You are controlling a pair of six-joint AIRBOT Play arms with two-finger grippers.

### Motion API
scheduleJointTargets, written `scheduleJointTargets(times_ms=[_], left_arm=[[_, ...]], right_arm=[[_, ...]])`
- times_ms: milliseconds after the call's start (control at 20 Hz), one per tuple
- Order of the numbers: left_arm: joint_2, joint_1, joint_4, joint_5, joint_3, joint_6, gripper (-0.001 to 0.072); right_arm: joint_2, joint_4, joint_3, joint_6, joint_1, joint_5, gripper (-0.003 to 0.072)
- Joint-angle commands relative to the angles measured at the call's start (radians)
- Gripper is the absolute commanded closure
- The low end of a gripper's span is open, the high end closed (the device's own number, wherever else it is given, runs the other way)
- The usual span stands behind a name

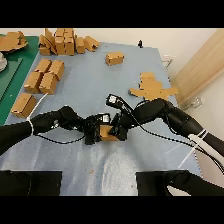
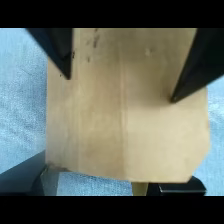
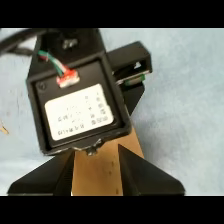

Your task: Fold the box.

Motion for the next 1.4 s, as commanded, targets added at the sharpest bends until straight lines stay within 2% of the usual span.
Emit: scheduleJointTargets(times_ms=[0, 200, 450, 600, 800, 1050, 1350], left_arm=[[0.001, 0.0, 0.0, 0.0, 0.001, 0.0, 0.0273], [0.001, 0.0, 0.0, 0.0, 0.001, 0.0, 0.0273], [0.001, 0.0, 0.0, 0.0, 0.001, 0.0, 0.0273], [0.001, 0.0, 0.0, 0.0, 0.001, 0.0, 0.0274], [0.001, 0.0, 0.0, 0.0, 0.001, 0.0, 0.0273], [0.001, 0.0, 0.0, 0.0, 0.001, 0.0, 0.0273], [0.001, 0.0, 0.0, 0.0, 0.001, 0.0, 0.0273]], right_arm=[[0.002, -0.1, 0.001, -0.002, 0.025, 0.011, 0.0242], [0.002, -0.151, 0.001, -0.014, 0.037, 0.037, 0.0211], [0.002, -0.201, 0.001, -0.014, 0.108, 0.032, 0.021], [0.002, -0.34, 0.0, 0.0, 0.165, 0.048, 0.0211], [0.002, -0.537, 0.0, 0.127, 0.212, 0.094, 0.0211], [0.002, -0.539, 0.0, 0.169, 0.219, 0.128, 0.0212], [0.002, -0.509, 0.0, 0.164, 0.254, 0.063, 0.0212]])
